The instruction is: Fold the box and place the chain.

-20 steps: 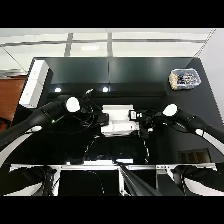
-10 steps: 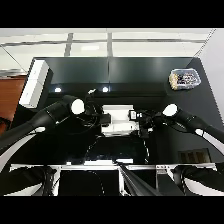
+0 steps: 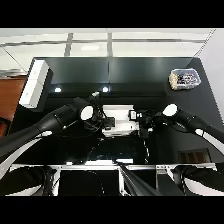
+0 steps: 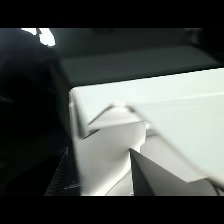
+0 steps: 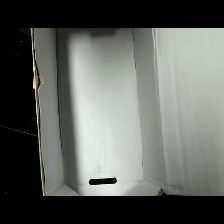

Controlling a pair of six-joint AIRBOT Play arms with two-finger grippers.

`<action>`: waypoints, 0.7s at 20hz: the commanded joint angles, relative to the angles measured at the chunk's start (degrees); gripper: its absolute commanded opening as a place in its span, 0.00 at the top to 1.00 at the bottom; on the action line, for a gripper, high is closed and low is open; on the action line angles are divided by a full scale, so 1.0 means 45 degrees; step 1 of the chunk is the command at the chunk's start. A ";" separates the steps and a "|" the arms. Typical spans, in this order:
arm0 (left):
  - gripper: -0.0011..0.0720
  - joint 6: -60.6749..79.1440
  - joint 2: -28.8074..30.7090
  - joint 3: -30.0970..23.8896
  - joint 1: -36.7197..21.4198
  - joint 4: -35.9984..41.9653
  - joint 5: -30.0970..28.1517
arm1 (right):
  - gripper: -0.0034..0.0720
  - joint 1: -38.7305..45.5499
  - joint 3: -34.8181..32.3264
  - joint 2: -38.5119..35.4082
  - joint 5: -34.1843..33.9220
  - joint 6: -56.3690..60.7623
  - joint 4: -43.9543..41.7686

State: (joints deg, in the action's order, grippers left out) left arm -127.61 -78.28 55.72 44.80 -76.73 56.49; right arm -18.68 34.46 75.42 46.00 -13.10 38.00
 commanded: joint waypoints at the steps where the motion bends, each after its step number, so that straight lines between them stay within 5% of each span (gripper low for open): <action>1: 0.38 -0.1044 -0.0282 0.0355 0.0272 -0.1044 0.0811 | 0.61 0.0000 0.0000 0.0010 0.0005 0.0005 0.0000; 9: 0.38 -0.1831 -0.1977 0.2186 0.0777 -0.2200 0.2501 | 0.61 -0.0005 0.0000 0.0010 0.0005 0.0005 0.0000; 14: 0.38 -0.2613 -0.1991 0.2191 0.0952 -0.2497 0.2200 | 0.61 -0.0005 0.0000 0.0010 0.0005 0.0005 0.0000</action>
State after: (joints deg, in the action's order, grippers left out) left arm -137.40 -86.80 65.10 48.66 -86.80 66.63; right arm -18.68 34.46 75.42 46.00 -13.08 38.00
